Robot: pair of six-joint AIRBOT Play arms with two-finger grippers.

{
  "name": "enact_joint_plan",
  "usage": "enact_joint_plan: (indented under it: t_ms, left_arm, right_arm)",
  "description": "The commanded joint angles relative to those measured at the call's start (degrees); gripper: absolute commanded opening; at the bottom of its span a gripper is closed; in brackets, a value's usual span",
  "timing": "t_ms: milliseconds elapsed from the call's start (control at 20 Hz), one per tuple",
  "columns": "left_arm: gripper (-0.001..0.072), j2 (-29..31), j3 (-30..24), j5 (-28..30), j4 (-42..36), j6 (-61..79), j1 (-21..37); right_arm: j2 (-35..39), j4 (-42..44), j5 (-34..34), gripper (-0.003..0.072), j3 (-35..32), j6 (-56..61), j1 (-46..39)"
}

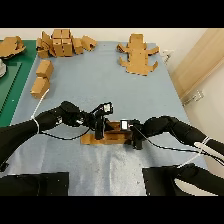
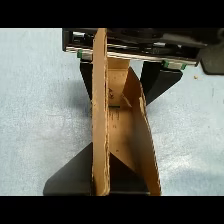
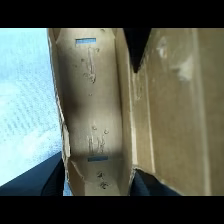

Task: Fold the box.

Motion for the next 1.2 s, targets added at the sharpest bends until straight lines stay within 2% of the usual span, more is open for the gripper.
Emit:
enact_joint_plan:
  t_ms: [0, 50, 100, 350, 500, 550, 600, 700, 950, 1000, 1050, 1100, 1150]
  left_arm:
    - [0.0026, 0.3, 0.1, 0.0, 0.3, -2.6, 0.1]
    - [0.0259, 0.5, 0.1, 0.1, 0.4, -2.7, 0.1]
    - [0.0424, 0.8, 0.1, 0.1, 0.2, -4.9, 0.2]
    - [0.0421, 4.9, 0.1, -0.4, 2.9, -9.1, 3.0]
    - [0.0421, 9.0, 0.1, -0.5, 12.6, -19.4, 5.2]
    - [0.0421, 10.4, 0.1, -0.6, 16.8, -24.3, 6.0]
    - [0.0421, 11.5, 0.1, -0.7, 20.6, -29.2, 6.6]
    - [0.0420, 13.0, 0.1, -1.3, 25.7, -35.6, 7.1]
    - [0.0420, 13.4, 0.1, -4.5, 27.3, -36.7, 7.1]
    - [0.0419, 13.4, 0.1, -5.7, 27.3, -36.7, 7.1]
    - [0.0349, 13.5, 0.1, -7.3, 27.3, -37.5, 7.1]
    - [0.0042, 13.5, 0.1, -9.5, 27.2, -40.0, 7.1]
    - [0.0012, 13.4, 0.1, -11.2, 27.2, -41.5, 7.1]
  right_arm:
    - [0.0, -0.1, -0.3, 0.0384, 0.0, 0.0, 0.0]
    - [0.0, -0.1, -0.3, 0.0384, 0.0, 0.0, 0.0]
    - [0.0, -0.1, -0.2, 0.0384, 0.0, 0.0, 0.0]
    - [0.0, -0.1, -0.2, 0.0384, 0.0, 0.0, 0.0]
    - [0.0, -0.1, -0.2, 0.0384, 0.0, 0.0, 0.0]
    - [0.0, -0.1, -0.2, 0.0409, 0.0, 0.0, 0.0]
    - [0.0, -0.1, -0.2, 0.0487, 0.0, 0.0, 0.0]
    - [0.0, -0.1, -0.2, 0.0487, 0.0, 0.0, 0.0]
    - [0.0, -0.2, 0.0, 0.0487, 0.0, 0.0, 0.0]
    - [0.0, -0.2, 0.0, 0.0487, 0.0, 0.0, 0.0]
    - [0.0, -0.2, 0.0, 0.0487, 0.0, 0.0, 0.0]
    - [0.0, -0.2, 0.0, 0.0486, 0.0, 0.0, 0.0]
    - [0.0, -0.2, 0.0, 0.0486, 0.0, 0.0, 0.0]
